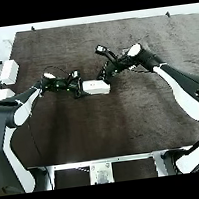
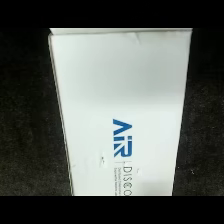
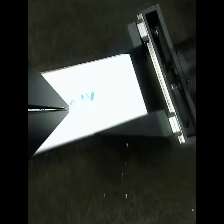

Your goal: Fold the box and place the chain.

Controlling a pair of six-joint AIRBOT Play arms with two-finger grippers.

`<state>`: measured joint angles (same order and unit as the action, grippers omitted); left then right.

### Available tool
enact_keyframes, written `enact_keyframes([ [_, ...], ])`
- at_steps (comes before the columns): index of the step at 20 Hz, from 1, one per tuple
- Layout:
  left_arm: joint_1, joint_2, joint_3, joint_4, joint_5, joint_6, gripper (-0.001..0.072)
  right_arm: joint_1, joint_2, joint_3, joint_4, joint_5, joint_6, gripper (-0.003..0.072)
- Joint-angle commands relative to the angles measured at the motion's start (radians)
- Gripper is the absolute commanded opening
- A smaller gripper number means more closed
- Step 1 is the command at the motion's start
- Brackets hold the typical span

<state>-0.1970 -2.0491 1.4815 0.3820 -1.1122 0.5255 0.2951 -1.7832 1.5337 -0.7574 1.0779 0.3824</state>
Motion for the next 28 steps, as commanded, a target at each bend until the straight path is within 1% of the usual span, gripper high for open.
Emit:
enact_keyframes([
  [1,0.001,0.0,0.0,-0.001,0.004,-0.001,0.0349,-0.002,-0.017,-0.049,0.035,0.0,-0.002,0.0007],
  [5,0.001,0.0,0.0,-0.001,0.004,-0.001,0.0349,0.003,-0.064,-0.127,0.051,-0.005,0.002,0.0007],
  [8,0.001,0.0,0.0,-0.001,0.004,-0.001,0.0348,0.005,-0.047,-0.138,0.07,-0.006,0.002,0.0004],
  [10,0.001,0.0,0.0,-0.001,0.004,-0.001,0.0349,0.006,0.022,-0.138,0.092,-0.029,0.002,0.0004],
  [13,0.001,0.0,0.0,-0.001,0.004,-0.001,0.0349,0.005,0.185,-0.139,0.096,-0.061,0.016,0.0004],
  [17,0.001,0.0,0.0,-0.001,0.003,-0.001,0.0349,-0.032,0.409,-0.164,0.079,-0.08,0.127,0.0004],
  [18,0.001,0.0,0.0,-0.002,0.003,-0.001,0.0349,-0.046,0.471,-0.196,0.058,-0.093,0.168,0.0004],
  [20,0.001,0.0,0.0,-0.002,0.003,-0.001,0.0349,-0.068,0.598,-0.306,-0.008,-0.171,0.242,0.0004],
  [23,0.001,0.0,0.0,-0.003,0.0,-0.001,0.0349,-0.101,0.786,-0.54,-0.039,-0.333,0.299,0.0004],
  [26,0.001,0.0,0.0,-0.002,-0.006,-0.002,0.0347,-0.135,0.906,-0.749,-0.039,-0.441,0.312,0.0005],
  [27,0.001,0.001,0.0,-0.015,-0.003,-0.004,0.0322,-0.148,0.926,-0.796,-0.039,-0.451,0.318,0.0006],
  [28,0.005,0.009,0.0,-0.014,-0.01,-0.039,0.0029,-0.162,0.941,-0.834,-0.039,-0.451,0.318,0.0005],
])
